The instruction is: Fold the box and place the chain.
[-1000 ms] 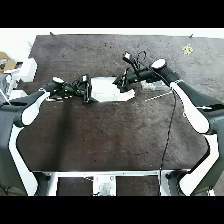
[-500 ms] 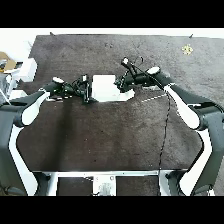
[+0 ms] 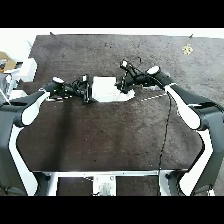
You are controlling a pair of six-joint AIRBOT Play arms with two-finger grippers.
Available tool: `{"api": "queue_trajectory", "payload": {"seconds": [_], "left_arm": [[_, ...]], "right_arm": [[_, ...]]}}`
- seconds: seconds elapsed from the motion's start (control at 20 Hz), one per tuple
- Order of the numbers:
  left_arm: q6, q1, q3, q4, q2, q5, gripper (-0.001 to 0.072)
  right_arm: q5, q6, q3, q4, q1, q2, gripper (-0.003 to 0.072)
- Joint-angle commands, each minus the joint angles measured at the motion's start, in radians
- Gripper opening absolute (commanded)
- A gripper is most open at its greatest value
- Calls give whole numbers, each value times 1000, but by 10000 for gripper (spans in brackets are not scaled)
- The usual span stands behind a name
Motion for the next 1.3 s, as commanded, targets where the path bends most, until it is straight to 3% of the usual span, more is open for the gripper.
{"api": "queue_trajectory", "payload": {"seconds": [0.0, 0.2, 0.25, 0.3, 0.35, 0.55, 0.6, 0.65, 0.9, 1.0, 1.15, 1.25], "left_arm": [[-1, 0, 0, 0, 1, 2, 344], [-1, 0, 0, 0, 1, 2, 345], [-1, 0, 0, 0, 1, 2, 344], [-1, 0, 0, 0, 1, 2, 345], [-1, 0, 0, 0, 1, 2, 344], [-1, 0, 0, 0, 1, 2, 344], [-1, 0, 0, 0, 1, 2, 344], [-1, 0, 0, 0, 1, 2, 344], [-1, 0, 0, 0, 1, 2, 344], [-1, 0, 0, 0, 1, 2, 344], [-1, 0, 0, 0, 1, 2, 344], [-1, 0, 0, 0, 1, 2, 345]], "right_arm": [[6, -7, 1, 0, -11, 77, 0], [137, 68, 0, -180, -35, 206, 2], [165, 77, 0, -259, -31, 214, 131], [177, 98, -3, -336, -22, 208, 362], [178, 97, -15, -404, -13, 199, 471], [135, 40, -63, -475, 8, 138, 469], [134, 28, -63, -470, 9, 119, 626], [135, 13, -63, -451, 9, 103, 645], [138, -43, -63, -303, 10, 82, 544], [145, -42, -63, -298, 14, 79, 435], [145, -42, -63, -253, 14, 71, 433], [145, -42, -63, -216, 16, 56, 192]]}}
